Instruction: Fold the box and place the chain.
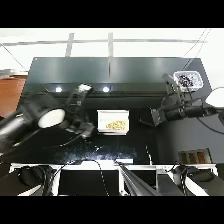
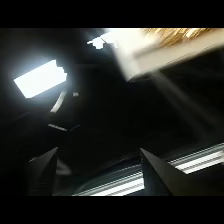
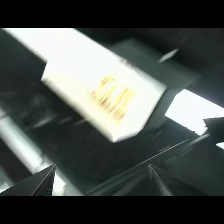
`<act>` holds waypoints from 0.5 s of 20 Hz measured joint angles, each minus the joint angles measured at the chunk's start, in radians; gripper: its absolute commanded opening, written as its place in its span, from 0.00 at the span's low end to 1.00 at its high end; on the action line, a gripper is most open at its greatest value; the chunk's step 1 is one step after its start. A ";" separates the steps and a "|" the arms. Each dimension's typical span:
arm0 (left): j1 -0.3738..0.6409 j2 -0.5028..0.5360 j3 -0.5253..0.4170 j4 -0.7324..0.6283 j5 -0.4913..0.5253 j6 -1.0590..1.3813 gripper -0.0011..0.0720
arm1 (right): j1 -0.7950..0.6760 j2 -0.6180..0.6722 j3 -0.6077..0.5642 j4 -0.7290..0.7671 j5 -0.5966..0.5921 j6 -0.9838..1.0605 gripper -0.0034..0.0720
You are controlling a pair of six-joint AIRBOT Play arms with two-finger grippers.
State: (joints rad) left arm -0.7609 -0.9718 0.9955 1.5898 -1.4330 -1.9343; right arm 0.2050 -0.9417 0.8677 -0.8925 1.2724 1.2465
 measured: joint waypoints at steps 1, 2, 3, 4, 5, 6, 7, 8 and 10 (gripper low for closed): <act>0.025 0.035 -0.020 0.002 -0.012 0.006 0.98 | 0.030 -0.024 0.059 -0.056 -0.029 0.023 0.99; 0.055 0.061 -0.042 -0.002 -0.016 0.016 0.98 | 0.059 -0.061 0.123 -0.105 -0.054 0.040 0.99; 0.090 0.080 -0.067 -0.014 -0.008 0.028 0.98 | 0.083 -0.103 0.185 -0.143 -0.071 0.053 0.99; 0.123 0.095 -0.093 -0.040 0.010 0.041 0.98 | 0.108 -0.156 0.253 -0.172 -0.089 0.059 0.99; 0.150 0.104 -0.119 -0.072 0.031 0.053 0.98 | 0.130 -0.208 0.308 -0.195 -0.095 0.058 0.99; 0.173 0.112 -0.145 -0.108 0.060 0.065 0.98 | 0.153 -0.265 0.359 -0.213 -0.103 0.047 0.99; 0.188 0.117 -0.167 -0.135 0.085 0.074 0.98 | 0.173 -0.312 0.395 -0.224 -0.106 0.027 0.99; 0.198 0.121 -0.188 -0.161 0.111 0.081 0.98 | 0.195 -0.359 0.422 -0.233 -0.101 0.000 0.99; 0.204 0.126 -0.224 -0.196 0.149 0.090 0.98 | 0.232 -0.428 0.455 -0.240 -0.082 -0.060 0.99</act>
